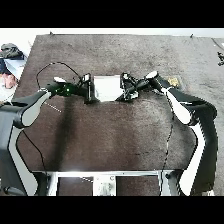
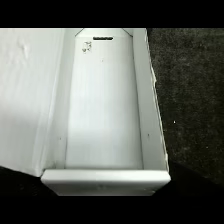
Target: Fold the box and place the chain.
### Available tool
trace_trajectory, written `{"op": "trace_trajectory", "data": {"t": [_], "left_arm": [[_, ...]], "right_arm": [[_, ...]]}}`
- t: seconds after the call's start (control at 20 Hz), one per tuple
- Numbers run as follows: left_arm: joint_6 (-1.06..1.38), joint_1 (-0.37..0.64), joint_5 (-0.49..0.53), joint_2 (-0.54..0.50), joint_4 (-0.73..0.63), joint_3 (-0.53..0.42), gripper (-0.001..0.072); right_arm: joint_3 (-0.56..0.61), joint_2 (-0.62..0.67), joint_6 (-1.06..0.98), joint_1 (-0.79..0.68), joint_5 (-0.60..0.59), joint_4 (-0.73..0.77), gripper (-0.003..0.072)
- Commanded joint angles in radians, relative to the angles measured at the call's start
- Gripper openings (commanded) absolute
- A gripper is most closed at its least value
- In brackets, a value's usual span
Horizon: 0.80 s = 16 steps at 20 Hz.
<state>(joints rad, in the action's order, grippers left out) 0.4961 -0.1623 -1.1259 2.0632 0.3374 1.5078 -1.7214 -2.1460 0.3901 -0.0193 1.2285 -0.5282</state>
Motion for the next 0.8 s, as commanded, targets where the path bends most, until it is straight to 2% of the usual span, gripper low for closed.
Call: {"op": "trace_trajectory", "data": {"t": [0.0, 0.2, 0.5, 0.55, 0.65, 0.7, 0.75], "left_arm": [[-0.002, -0.006, 0.008, 0.002, 0.004, 0.0, 0.072], [-0.002, -0.019, 0.053, 0.002, 0.015, 0.0, 0.072], [0.003, -0.019, 0.042, 0.002, 0.037, 0.002, 0.072], [0.003, -0.018, 0.041, 0.002, 0.037, 0.003, 0.0698], [0.002, -0.016, 0.042, 0.002, 0.037, 0.003, 0.0484], [0.002, -0.016, 0.041, 0.002, 0.037, 0.002, 0.035], [0.002, -0.016, 0.041, 0.002, 0.037, 0.003, 0.0274]], "right_arm": [[0.0, 0.0, -0.001, 0.0, -0.002, 0.001, 0.0379], [0.0, -0.001, -0.001, 0.0, -0.002, 0.001, 0.0379], [0.0, -0.001, -0.001, 0.0, -0.002, 0.001, 0.0378], [0.0, -0.001, -0.001, 0.0, -0.002, 0.001, 0.0379], [0.0, -0.001, -0.001, 0.0, -0.002, 0.001, 0.0379], [0.0, -0.001, -0.001, 0.0, -0.002, 0.001, 0.0379], [0.0, -0.001, -0.001, 0.0, -0.002, 0.001, 0.0379]]}}
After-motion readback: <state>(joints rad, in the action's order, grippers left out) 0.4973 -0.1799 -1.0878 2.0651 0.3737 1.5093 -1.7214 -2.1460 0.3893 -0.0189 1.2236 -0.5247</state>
